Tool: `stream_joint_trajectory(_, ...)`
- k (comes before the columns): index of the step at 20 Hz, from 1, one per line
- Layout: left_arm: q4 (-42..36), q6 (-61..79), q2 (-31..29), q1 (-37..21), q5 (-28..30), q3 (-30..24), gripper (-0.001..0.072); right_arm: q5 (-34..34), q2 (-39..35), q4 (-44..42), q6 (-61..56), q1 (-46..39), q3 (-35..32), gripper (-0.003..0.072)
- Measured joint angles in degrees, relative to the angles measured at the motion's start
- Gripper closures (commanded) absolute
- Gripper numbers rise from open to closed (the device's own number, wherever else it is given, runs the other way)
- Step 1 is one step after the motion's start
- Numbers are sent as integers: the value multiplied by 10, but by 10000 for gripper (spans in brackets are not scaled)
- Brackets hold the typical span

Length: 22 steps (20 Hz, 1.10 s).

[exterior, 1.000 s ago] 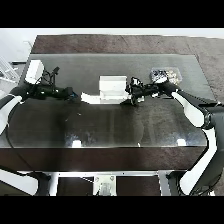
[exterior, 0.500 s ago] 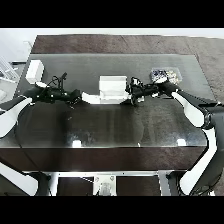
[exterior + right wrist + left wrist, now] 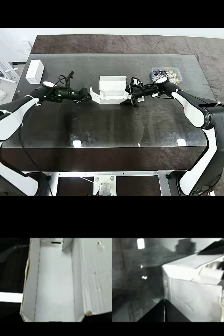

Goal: Fold the box and place the chain.

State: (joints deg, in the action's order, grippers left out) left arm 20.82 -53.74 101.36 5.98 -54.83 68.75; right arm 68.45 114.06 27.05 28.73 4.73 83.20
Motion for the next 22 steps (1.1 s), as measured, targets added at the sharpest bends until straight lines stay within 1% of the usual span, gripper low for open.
stream_joint_trajectory(1,-3,0,-2,1,0,1,584,0,0,0,0,0,0,98)
stream_joint_trajectory(2,-5,0,-4,3,-2,2,548,0,0,0,0,0,0,98)
stream_joint_trajectory(9,-37,10,-9,8,-15,3,549,0,0,0,0,0,0,98)
stream_joint_trajectory(10,-40,11,-9,8,-16,4,459,0,0,0,0,0,0,98)
stream_joint_trajectory(11,-43,11,-9,8,-18,6,323,0,0,0,0,0,0,98)
stream_joint_trajectory(16,-46,10,-9,16,-21,14,316,0,0,0,0,0,0,99)
stream_joint_trajectory(22,-27,-19,-9,34,-1,16,316,0,0,0,0,0,0,98)
